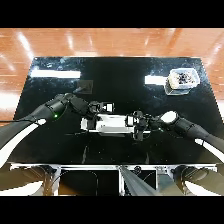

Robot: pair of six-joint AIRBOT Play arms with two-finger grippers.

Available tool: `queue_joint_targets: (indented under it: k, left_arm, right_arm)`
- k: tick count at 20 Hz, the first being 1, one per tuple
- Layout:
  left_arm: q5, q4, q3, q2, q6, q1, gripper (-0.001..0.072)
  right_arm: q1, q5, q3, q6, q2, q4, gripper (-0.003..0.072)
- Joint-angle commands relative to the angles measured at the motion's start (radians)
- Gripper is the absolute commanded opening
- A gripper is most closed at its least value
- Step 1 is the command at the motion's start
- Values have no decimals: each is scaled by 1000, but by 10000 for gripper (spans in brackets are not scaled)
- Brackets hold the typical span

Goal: Fold the box and place the chain.

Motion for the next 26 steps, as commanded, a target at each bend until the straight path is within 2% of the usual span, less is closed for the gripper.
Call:
queue_joint_targets:
  k: [1, 3, 4, 5, 18, 19, 25, 26]
  left_arm:
    - [-1, 0, 1, 0, 0, 0, 23]
    - [0, 0, 1, 0, 0, 0, 23]
    - [0, 0, 1, 0, 0, 0, 23]
    - [2, 0, 1, 0, 0, 0, 23]
    - [2, -26, 1, 0, -31, -1, 27]
    - [3, -26, 1, 0, -35, -1, 73]
    - [3, -26, 1, 6, -156, -1, 609]
    - [3, -25, 1, 11, -188, 0, 615]
  right_arm:
    - [1, 3, 1, 4, 0, 2, 720]
    - [1, 3, 1, 5, 0, 2, 719]
    - [1, 3, 1, 5, 0, 2, 610]
    - [0, 1, 1, 7, 0, 2, 555]
    - [-2, -24, 0, 15, 0, 1, 556]
    - [-2, -24, 0, 16, 0, 1, 556]
    - [-2, -24, 0, 16, 0, 1, 556]
    - [-2, -24, 0, 15, 0, 1, 556]
